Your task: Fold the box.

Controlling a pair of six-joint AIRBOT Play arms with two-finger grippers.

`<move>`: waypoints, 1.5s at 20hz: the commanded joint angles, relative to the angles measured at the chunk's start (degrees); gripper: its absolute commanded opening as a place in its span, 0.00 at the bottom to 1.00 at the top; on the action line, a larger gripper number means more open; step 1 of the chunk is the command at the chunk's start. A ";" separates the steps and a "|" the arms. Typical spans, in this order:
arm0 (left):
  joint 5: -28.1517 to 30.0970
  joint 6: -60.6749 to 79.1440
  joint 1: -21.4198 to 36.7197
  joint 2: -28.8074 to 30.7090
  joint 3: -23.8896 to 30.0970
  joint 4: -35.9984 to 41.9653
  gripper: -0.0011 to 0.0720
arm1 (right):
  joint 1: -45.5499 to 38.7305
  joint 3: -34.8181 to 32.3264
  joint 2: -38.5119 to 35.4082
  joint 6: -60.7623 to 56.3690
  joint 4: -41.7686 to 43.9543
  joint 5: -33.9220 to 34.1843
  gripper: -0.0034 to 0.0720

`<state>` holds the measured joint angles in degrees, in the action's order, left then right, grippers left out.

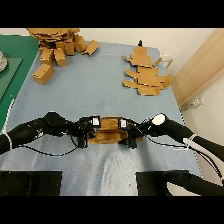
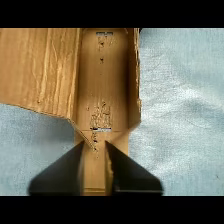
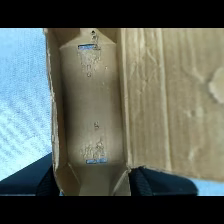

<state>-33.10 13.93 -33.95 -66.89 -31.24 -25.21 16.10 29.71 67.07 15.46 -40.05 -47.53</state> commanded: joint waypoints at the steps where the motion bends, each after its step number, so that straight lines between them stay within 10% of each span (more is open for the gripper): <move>1: -0.26 -0.04 -0.28 -0.02 -0.07 -0.04 0.07 | 0.04 0.02 0.00 -0.02 0.02 -0.02 0.67; 10: 2.01 -5.27 0.59 0.59 -0.13 -9.18 0.08 | 0.04 0.02 0.02 -0.02 0.00 -0.02 0.67; 13: -0.13 -6.27 2.58 2.10 -0.15 -10.56 0.47 | 0.04 0.02 0.02 -0.02 0.00 -0.02 0.67; 21: 3.52 -5.90 -4.44 1.18 -0.96 -8.24 0.47 | 0.04 0.00 0.02 -0.02 -0.02 -0.02 0.67; 24: 5.09 -5.90 -4.55 0.98 -0.96 -7.28 0.17 | 0.04 0.00 0.02 -0.02 -0.02 -0.02 0.67; 30: 3.85 -5.86 -4.66 -0.26 -2.03 -4.24 0.17 | 0.04 0.00 0.02 -0.02 -0.02 -0.02 0.67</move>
<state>-28.62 8.03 -38.46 -66.78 -32.82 -30.85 16.08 29.71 67.07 15.44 -40.07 -47.53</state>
